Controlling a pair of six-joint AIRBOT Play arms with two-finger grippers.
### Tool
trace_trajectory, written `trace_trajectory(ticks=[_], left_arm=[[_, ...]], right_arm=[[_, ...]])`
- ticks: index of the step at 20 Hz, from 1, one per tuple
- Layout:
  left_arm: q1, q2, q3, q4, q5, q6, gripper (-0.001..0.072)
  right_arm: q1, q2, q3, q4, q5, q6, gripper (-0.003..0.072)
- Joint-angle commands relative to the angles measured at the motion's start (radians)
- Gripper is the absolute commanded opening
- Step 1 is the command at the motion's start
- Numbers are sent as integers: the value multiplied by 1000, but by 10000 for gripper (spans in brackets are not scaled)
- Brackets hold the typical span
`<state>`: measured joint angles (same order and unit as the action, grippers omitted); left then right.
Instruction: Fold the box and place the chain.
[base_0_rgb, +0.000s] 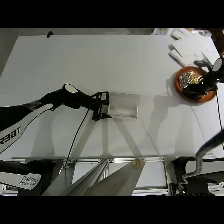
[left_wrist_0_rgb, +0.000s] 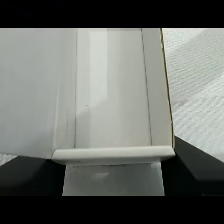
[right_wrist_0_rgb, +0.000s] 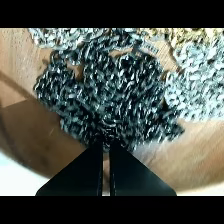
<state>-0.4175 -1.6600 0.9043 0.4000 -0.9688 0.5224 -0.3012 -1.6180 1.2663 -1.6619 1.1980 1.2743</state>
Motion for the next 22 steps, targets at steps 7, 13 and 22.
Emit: trace_trajectory(ticks=[7, 13, 22], left_arm=[[0, 0, 0, 0, 0, 0, 88], [0, 0, 0, 0, 0, 0, 88], [0, 0, 0, 0, 0, 0, 88]], right_arm=[[0, 265, 0, 170, 37, -2, 18], [1, 515, 0, 472, 132, -51, 18], [264, 829, 0, 598, 224, -70, 18]])
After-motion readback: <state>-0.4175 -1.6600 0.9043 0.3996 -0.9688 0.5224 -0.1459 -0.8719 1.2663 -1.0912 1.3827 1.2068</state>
